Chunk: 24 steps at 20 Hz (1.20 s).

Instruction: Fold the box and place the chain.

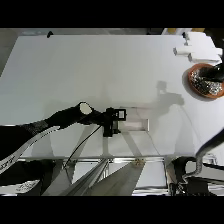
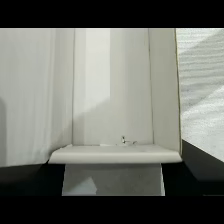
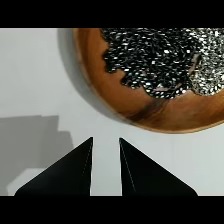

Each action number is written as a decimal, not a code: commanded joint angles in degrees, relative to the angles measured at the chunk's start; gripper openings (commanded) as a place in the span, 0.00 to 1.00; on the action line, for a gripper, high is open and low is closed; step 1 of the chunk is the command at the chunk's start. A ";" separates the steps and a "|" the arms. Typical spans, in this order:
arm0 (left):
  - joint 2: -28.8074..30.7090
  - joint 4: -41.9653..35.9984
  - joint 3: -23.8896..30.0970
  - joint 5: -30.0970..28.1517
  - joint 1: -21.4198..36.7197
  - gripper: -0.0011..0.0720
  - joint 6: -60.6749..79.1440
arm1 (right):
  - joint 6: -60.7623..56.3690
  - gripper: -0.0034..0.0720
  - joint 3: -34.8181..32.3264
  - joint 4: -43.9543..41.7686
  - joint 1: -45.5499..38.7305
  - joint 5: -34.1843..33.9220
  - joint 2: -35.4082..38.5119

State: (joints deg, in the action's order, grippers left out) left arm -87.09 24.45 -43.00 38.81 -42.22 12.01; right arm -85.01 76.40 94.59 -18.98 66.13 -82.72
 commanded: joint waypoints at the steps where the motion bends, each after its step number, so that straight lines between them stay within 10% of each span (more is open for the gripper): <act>1: 0.02 0.00 0.02 0.00 -0.02 0.30 0.02 | 0.35 0.32 0.79 -2.19 -6.86 -4.66 -7.39; 24: 0.02 0.00 0.02 0.00 -0.02 0.30 0.02 | -0.66 0.27 0.87 -3.93 -7.80 -18.62 -16.63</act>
State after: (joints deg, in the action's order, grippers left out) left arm -87.09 24.43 -43.00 38.83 -42.22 12.01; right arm -85.62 77.21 90.87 -26.74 48.29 -99.00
